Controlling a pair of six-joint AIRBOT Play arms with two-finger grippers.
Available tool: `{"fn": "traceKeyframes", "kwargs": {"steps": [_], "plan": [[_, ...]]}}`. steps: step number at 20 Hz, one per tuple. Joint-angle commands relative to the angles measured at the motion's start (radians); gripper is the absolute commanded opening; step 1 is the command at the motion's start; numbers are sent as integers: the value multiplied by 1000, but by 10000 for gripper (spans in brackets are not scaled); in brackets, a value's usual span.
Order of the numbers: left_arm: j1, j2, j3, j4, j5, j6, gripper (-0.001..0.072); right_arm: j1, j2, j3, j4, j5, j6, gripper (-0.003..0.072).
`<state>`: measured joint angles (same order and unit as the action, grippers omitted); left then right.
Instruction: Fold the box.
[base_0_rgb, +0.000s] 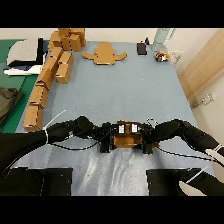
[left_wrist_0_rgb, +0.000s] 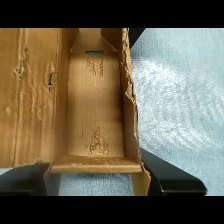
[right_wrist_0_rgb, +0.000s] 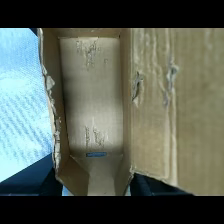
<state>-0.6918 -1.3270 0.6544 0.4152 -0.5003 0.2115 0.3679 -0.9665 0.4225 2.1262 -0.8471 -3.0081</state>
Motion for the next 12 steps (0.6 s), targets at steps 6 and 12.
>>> {"fn": "traceKeyframes", "kwargs": {"steps": [6,12], "plan": [[0,-1,1,0,0,0,472,0,0,0,2,0,0,468],[0,-1,1,0,0,0,472,0,1,0,8,-12,0,525]]}}
